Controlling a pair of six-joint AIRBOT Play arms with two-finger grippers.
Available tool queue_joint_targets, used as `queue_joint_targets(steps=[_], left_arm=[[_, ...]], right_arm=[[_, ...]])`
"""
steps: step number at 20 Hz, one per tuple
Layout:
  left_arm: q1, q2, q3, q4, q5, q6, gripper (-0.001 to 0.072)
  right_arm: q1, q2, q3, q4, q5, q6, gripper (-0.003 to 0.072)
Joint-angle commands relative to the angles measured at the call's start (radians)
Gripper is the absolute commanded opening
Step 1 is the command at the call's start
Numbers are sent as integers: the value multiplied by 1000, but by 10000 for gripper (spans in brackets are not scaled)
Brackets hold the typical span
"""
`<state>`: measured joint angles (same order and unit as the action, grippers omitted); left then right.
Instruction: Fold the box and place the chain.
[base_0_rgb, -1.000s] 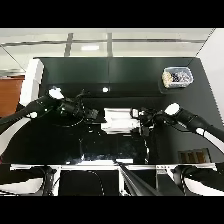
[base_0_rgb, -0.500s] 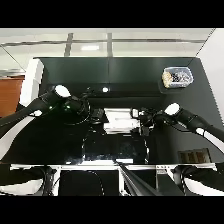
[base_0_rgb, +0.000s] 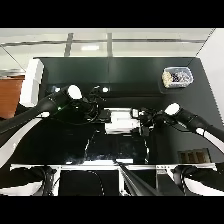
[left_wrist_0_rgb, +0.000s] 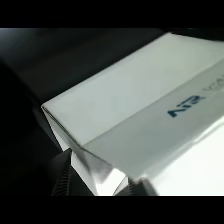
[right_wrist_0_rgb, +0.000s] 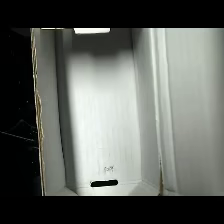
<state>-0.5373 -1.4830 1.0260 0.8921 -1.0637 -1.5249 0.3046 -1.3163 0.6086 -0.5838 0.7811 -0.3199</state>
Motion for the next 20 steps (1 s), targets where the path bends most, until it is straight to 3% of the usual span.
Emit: queue_joint_targets(steps=[1,6,12,17,20], left_arm=[[-53,0,23,138,24,-149,395],[-126,1,34,329,69,-338,395],[-220,-1,34,456,84,-479,395],[-289,-42,117,660,-31,-626,395],[-300,-72,173,673,-74,-688,395]], right_arm=[[1,0,0,0,0,1,139],[1,0,0,0,0,1,138],[1,0,0,0,0,1,138],[1,0,0,0,0,1,138],[1,0,0,0,0,1,138]])
